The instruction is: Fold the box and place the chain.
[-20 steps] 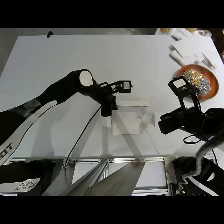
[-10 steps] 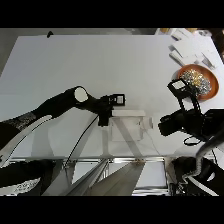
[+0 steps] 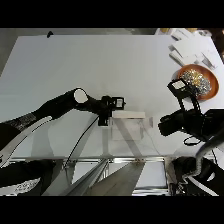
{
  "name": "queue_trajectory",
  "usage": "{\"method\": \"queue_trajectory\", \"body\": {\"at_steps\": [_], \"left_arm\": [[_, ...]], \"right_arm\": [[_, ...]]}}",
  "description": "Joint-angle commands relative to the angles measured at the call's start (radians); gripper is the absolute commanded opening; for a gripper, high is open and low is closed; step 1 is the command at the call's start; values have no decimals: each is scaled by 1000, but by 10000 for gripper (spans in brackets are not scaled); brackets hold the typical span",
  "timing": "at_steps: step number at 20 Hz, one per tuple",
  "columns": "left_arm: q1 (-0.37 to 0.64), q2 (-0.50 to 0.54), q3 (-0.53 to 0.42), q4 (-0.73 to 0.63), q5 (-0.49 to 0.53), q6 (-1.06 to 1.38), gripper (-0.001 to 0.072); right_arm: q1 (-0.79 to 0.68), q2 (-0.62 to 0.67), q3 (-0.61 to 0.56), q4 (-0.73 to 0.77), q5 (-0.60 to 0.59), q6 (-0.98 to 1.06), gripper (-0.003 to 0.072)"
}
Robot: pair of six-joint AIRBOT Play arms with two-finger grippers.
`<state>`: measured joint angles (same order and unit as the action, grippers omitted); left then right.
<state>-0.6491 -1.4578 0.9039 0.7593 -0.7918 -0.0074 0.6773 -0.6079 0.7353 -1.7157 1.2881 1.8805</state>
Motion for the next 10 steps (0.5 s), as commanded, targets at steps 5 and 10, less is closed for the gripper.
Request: {"method": "queue_trajectory", "body": {"at_steps": [5,10], "left_arm": [[-1,-19,-1,23,3,7,3],[-1,-31,-1,23,4,7,4]], "right_arm": [[1,1,0,0,-16,0,339],[1,1,0,0,-17,0,339]]}}
